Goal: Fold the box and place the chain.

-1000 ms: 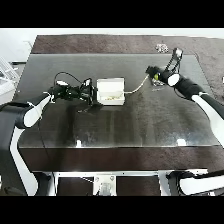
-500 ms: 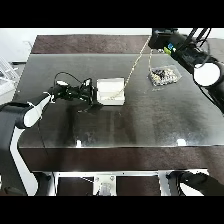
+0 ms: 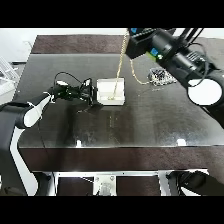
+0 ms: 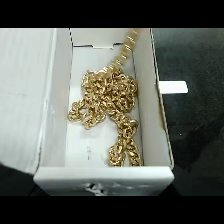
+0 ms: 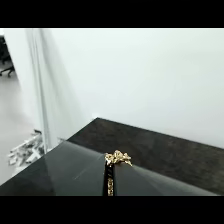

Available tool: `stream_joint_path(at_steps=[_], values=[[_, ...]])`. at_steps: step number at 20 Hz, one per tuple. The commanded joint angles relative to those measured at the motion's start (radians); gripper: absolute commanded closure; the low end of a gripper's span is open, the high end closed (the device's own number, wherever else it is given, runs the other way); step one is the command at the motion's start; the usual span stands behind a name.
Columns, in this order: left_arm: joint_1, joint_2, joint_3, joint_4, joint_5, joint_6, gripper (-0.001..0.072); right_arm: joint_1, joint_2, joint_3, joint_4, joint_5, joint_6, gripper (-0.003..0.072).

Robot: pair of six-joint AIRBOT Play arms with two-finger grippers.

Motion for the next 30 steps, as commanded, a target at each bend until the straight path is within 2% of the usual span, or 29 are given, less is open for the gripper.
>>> stream_joint_path(at_steps=[1,5,14,22,23,24,25,27,29,30], values=[[0.0,0.001,0.0,0.0,0.0,0.0,0.0245,0.031,-0.054,-0.001,0.011,-0.005,0.006,0.0683],[0.0,0.001,0.0,0.001,0.0,0.0,0.0245,0.046,-0.124,-0.012,0.073,0.005,0.011,0.0682],[0.0,0.001,0.0,0.0,0.0,0.0,0.0246,0.068,-0.266,-0.109,0.074,0.005,0.143,0.0682],[0.001,0.001,0.0,0.0,0.0,0.0,0.0245,0.067,-0.436,-0.191,0.073,0.005,0.165,0.0681],[0.0,0.001,0.0,0.0,0.0,0.0,0.0246,0.067,-0.447,-0.197,0.072,0.005,0.165,0.0612],[0.001,0.001,0.0,0.0,0.0,0.0,0.0245,0.064,-0.447,-0.202,0.069,0.005,0.161,0.0332],[0.001,0.001,0.0,0.001,0.0,0.0,0.0245,0.058,-0.441,-0.201,0.068,0.005,0.157,0.0154],[0.001,0.001,0.0,0.001,0.0,0.0,0.0246,0.022,-0.414,-0.203,0.061,0.005,0.157,0.0181],[0.001,0.001,0.0,0.001,-0.001,0.0,0.0245,-0.04,-0.358,-0.225,0.042,0.005,0.158,0.0254],[0.0,0.001,0.0,0.001,-0.001,0.0,0.0245,-0.079,-0.326,-0.244,0.043,0.005,0.158,0.0253]])
